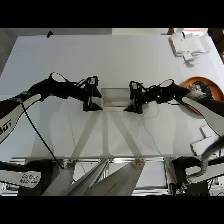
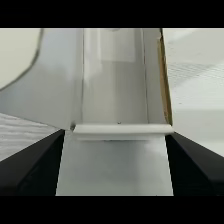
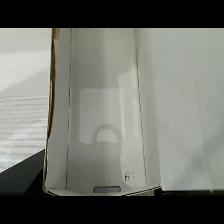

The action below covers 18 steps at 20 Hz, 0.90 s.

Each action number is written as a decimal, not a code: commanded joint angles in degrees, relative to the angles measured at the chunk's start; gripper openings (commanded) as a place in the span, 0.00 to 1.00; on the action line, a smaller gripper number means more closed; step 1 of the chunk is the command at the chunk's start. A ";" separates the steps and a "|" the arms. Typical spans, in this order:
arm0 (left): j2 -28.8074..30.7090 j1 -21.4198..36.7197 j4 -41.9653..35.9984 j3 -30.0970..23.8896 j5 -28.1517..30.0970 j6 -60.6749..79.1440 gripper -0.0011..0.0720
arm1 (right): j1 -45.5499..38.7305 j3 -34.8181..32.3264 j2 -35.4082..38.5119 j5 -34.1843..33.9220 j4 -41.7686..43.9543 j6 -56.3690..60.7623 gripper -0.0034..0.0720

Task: Fold the box and place the chain.

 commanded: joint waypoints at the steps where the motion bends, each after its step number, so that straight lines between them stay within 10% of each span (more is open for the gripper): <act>1: -0.85 -0.83 -1.46 -0.09 2.03 0.02 0.97 | 0.02 0.02 0.04 0.17 -0.02 0.00 0.73; 13: -4.44 -3.50 -0.85 0.07 2.54 0.24 0.97 | 0.02 0.02 0.04 0.20 -0.02 0.00 0.73; 14: -4.44 -3.50 -0.85 0.07 2.56 0.26 0.92 | 0.02 0.02 0.04 0.17 -0.02 0.00 0.73; 16: -4.44 -3.50 -0.85 0.07 2.45 0.35 0.50 | 0.02 0.02 0.04 0.20 -0.02 0.00 0.73; 18: -4.44 -3.50 -0.83 0.07 2.34 0.42 0.45 | 0.02 0.02 0.04 0.17 -0.02 0.00 0.73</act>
